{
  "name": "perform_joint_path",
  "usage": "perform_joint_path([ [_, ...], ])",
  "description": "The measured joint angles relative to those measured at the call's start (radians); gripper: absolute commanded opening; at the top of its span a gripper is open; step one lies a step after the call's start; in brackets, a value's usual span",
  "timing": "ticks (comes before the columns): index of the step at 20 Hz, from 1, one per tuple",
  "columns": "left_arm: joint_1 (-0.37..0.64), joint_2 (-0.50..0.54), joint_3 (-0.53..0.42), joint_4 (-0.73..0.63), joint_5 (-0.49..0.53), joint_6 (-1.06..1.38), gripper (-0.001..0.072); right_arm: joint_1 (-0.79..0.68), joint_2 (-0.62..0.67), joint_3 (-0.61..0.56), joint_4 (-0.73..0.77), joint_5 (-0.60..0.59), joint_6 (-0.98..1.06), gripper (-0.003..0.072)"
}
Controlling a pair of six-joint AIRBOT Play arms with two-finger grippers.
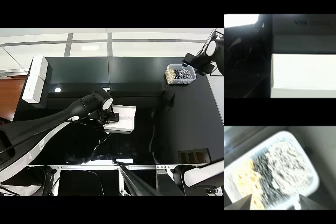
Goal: Fold the box and place the chain.
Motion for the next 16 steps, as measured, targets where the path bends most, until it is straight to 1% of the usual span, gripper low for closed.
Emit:
perform_joint_path([
  [2, 0.005, 0.0, 0.0, 0.0, 0.0, 0.0, 0.0029, -0.015, -0.109, 0.122, 0.025, 0.034, -0.015, 0.072],
  [5, 0.009, 0.0, 0.0, 0.0, -0.003, 0.0, 0.0029, -0.027, -0.211, 0.211, 0.023, 0.061, -0.027, 0.072],
  [6, 0.01, 0.0, 0.0, 0.0, -0.004, -0.001, 0.0029, -0.029, -0.232, 0.225, 0.014, 0.068, -0.03, 0.0684],
  [7, 0.01, 0.0, 0.0, 0.0, -0.004, -0.001, 0.0029, -0.031, -0.25, 0.236, 0.001, 0.075, -0.033, 0.0587],
  [8, 0.01, 0.0, 0.0, 0.0, -0.004, -0.001, 0.0029, -0.034, -0.263, 0.243, -0.013, 0.08, -0.034, 0.0584],
  [9, 0.011, 0.0, 0.0, 0.0, -0.004, -0.001, 0.0029, -0.035, -0.273, 0.249, -0.025, 0.082, -0.034, 0.0546],
  [10, 0.011, 0.0, 0.0, 0.0, -0.004, -0.001, 0.0029, -0.038, -0.281, 0.253, -0.03, 0.083, -0.037, 0.0473],
  [15, 0.011, 0.0, 0.0, 0.0, -0.004, -0.001, 0.0029, -0.043, -0.3, 0.251, -0.029, 0.089, -0.058, 0.047],
  [16, 0.011, 0.0, 0.0, 0.0, -0.004, -0.001, 0.0029, -0.044, -0.304, 0.248, -0.02, 0.091, -0.068, 0.0258],
])
